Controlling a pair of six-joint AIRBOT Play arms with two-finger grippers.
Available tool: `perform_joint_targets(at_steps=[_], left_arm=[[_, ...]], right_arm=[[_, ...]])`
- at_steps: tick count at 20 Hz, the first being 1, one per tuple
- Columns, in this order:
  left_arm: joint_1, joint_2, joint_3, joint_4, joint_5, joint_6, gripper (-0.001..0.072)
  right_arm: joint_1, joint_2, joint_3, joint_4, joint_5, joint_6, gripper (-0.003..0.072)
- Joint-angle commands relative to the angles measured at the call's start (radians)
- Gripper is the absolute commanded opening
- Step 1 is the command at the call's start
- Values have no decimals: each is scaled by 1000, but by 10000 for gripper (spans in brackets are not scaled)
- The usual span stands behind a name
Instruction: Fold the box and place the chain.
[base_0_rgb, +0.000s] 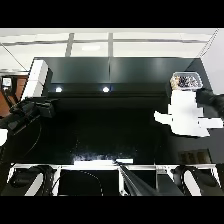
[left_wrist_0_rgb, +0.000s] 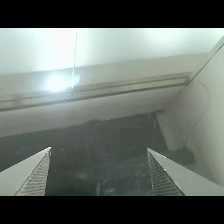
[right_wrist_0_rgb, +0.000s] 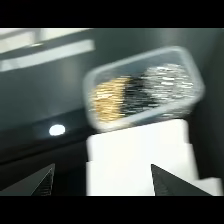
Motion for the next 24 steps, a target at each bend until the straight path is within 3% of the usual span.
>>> perform_joint_targets(at_steps=[1, 5, 7, 10, 12, 17, 19, 20, 24], left_arm=[[-18, -51, 0, -17, 50, -6, 704], [-18, -71, 0, -16, 53, -6, 704], [-18, -76, 0, -16, 53, -6, 704], [-18, -80, 0, -17, 52, -7, 704], [-18, -82, 0, -16, 53, -6, 704], [-18, -82, 0, -17, 52, -6, 704], [-18, -82, 0, -17, 52, -7, 704], [-18, -82, 0, -18, 52, -7, 704], [-18, -82, 0, -20, 17, -7, 704]], right_arm=[[-325, -294, 214, -95, 118, 93, 720], [-716, -628, 531, 36, 549, 3, 720], [-835, -734, 605, 171, 682, -157, 720], [-943, -883, 665, 494, 846, -462, 720], [-956, -996, 709, 584, 959, -528, 720], [-848, -1192, 800, 572, 1127, -611, 720], [-785, -1220, 834, 468, 1146, -613, 720], [-757, -1221, 836, 415, 1148, -626, 630], [-702, -1221, 836, 355, 1188, -637, 611]])
